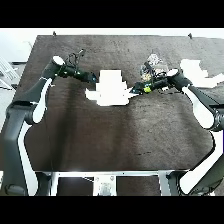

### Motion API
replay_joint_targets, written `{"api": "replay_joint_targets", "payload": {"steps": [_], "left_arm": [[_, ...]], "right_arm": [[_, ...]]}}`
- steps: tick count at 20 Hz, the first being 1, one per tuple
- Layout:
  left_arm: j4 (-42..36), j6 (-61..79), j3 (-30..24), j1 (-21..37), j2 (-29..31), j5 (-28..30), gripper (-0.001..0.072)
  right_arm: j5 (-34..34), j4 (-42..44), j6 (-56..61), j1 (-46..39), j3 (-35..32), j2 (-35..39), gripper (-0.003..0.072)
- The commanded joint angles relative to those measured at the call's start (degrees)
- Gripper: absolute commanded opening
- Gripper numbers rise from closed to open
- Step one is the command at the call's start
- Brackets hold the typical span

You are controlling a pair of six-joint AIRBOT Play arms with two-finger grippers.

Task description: Fold the box and place the chain.

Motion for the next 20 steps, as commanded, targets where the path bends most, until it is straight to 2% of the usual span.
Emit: {"api": "replay_joint_targets", "payload": {"steps": [1, 5, 14, 20], "left_arm": [[-1.9, 1.0, 0.0, -0.8, -1.0, -0.1, 0.0523], [-1.4, 2.1, 0.0, -2.4, -1.0, 2.6, 0.0523], [4.6, 0.5, 0.0, -2.6, -1.0, 1.1, 0.0524], [1.4, 0.6, 0.0, -3.4, -1.1, 2.0, 0.0523]], "right_arm": [[0.0, 0.0, 0.0, 0.1, 0.0, 0.0, 0.0007], [0.1, 0.0, 0.0, 0.1, 0.0, 0.0, 0.0007], [0.1, 0.0, 0.0, 0.1, 0.0, 0.0, 0.0007], [0.0, 0.1, -0.2, 0.1, 0.1, 0.0, 0.0007]]}}
